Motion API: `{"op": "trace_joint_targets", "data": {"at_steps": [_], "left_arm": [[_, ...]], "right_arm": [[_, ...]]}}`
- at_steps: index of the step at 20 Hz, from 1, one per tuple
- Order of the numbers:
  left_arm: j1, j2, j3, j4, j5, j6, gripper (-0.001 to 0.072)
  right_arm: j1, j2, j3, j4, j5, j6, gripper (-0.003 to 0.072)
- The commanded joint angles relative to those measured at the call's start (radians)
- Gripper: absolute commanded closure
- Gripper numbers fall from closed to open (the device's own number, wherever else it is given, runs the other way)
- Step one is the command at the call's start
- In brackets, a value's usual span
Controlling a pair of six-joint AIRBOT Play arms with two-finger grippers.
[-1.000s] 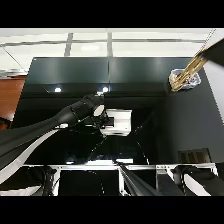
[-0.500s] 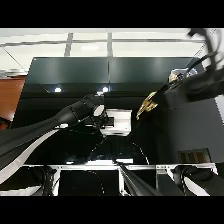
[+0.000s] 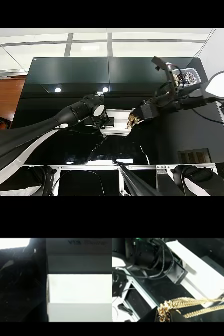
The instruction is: Fold the box and place the chain.
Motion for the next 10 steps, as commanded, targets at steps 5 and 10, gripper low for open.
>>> {"op": "trace_joint_targets", "data": {"at_steps": [5,10], "left_arm": [[0.001,0.0,0.0,0.0,0.0,0.0,0.068],[0.001,0.0,0.0,0.0,0.001,0.0,0.068]], "right_arm": [[0.065,-0.108,-0.032,0.029,-0.14,-0.014,0.0662],[0.05,-0.124,-0.032,-0.117,-0.12,0.027,0.0369]]}}
